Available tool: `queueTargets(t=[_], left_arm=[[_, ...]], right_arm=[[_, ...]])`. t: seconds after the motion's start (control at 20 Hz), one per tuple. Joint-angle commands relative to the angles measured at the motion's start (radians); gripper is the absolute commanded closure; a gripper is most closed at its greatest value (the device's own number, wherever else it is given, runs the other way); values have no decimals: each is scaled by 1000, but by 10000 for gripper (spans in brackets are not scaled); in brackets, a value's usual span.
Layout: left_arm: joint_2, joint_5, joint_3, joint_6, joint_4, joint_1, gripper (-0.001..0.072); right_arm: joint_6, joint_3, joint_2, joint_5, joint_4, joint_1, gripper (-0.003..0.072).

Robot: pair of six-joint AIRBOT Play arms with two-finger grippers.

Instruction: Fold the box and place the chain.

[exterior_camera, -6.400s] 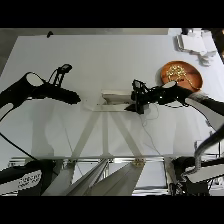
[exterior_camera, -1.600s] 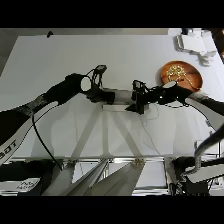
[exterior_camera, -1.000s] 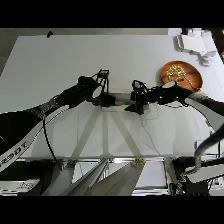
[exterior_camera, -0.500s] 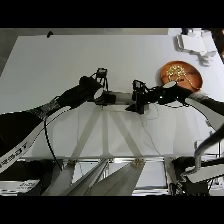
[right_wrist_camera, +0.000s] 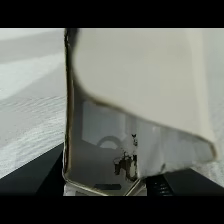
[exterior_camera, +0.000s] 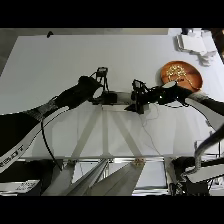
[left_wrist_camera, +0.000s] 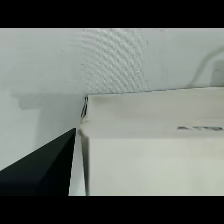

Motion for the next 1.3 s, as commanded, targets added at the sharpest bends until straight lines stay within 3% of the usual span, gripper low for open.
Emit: queueTargets(t=[0.0,0.35,0.6,0.8,0.95,1.1,1.25], left_arm=[[55,-31,1,32,2,7,174],[190,-157,1,282,-10,61,174],[252,-157,-1,600,-249,200,177],[250,-140,-24,1069,-487,346,216],[250,-141,-106,1552,-799,495,212],[249,-110,-222,2033,-891,575,169],[195,-83,-307,2395,-939,579,6]], right_arm=[[0,1,0,1,-1,0,289],[0,1,0,1,-1,0,289],[0,1,0,1,-1,0,289],[0,1,0,1,-1,0,289],[0,1,0,1,-1,0,289],[0,1,0,1,-1,0,289],[0,1,0,1,-1,0,289]])
